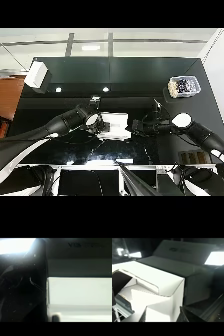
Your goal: Fold the box and place the chain.
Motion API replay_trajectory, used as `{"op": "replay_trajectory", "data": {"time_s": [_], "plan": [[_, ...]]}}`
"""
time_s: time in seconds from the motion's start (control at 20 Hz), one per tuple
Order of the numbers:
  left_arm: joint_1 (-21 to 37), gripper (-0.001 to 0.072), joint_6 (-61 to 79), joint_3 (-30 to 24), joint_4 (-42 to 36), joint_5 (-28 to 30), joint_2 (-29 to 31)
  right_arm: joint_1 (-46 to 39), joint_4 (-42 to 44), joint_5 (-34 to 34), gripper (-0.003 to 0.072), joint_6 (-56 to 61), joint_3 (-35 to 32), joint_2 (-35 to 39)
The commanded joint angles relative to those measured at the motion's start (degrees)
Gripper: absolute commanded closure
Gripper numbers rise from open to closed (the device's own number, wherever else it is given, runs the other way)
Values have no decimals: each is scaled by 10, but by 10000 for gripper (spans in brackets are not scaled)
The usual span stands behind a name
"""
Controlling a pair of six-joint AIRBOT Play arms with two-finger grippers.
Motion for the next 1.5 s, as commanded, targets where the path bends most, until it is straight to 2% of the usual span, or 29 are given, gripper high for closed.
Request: {"op": "replay_trajectory", "data": {"time_s": [0.0,0.15,0.2,0.4,0.5,0.6,1.0,1.45], "plan": [[0,684,0,0,0,-1,0,16,0,-9,228,22,1,0],[0,684,1,0,0,0,0,35,0,-15,229,35,1,0],[0,684,1,0,0,0,0,44,0,-22,275,38,1,0],[0,683,1,0,0,0,0,66,-7,-49,276,58,4,0],[0,684,1,0,0,0,0,79,-52,-55,280,99,23,0],[0,684,1,0,0,0,0,96,-133,-54,324,168,50,-6],[0,683,2,0,0,0,0,153,-296,6,322,328,139,-69],[0,683,2,0,0,0,0,194,-409,59,323,429,210,-132]]}}
